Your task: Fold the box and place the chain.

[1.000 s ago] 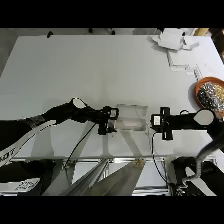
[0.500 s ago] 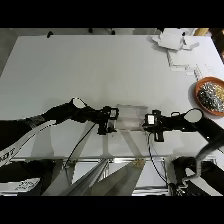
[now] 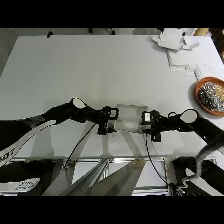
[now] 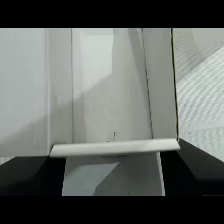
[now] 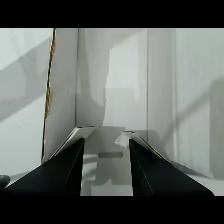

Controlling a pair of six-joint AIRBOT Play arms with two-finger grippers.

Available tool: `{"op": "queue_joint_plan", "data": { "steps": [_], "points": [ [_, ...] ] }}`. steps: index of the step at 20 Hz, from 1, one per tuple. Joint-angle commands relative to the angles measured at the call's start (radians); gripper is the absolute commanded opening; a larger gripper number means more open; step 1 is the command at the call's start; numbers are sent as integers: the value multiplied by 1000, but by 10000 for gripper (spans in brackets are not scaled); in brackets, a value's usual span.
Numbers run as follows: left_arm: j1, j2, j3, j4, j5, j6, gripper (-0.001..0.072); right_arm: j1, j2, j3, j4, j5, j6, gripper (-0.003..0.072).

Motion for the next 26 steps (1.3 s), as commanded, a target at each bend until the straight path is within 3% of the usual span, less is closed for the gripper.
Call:
{"op": "queue_joint_plan", "data": {
  "steps": [1, 3, 6, 10, 13, 17, 26],
  "points": [
    [1, 0, 0, 0, 1, 0, 254, 2, 127, 0, -169, 42, 252, 337],
    [1, 0, 0, 0, 1, 0, 254, 2, 233, 0, -195, 63, 388, 293],
    [1, 0, 0, 0, 2, 0, 254, 2, 355, 6, -206, 64, 709, 32],
    [1, 0, 0, 0, 2, 0, 254, -27, 350, 71, -343, 65, 1112, 23],
    [1, 0, 0, 0, 1, 0, 254, -188, 346, 85, -343, 100, 1269, 23],
    [1, 0, 0, 0, 1, 0, 254, -352, 300, 75, -343, 166, 1286, 23],
    [1, 0, 0, 0, 1, 0, 254, -310, 36, 24, -255, 153, 1283, 23]
  ]
}}
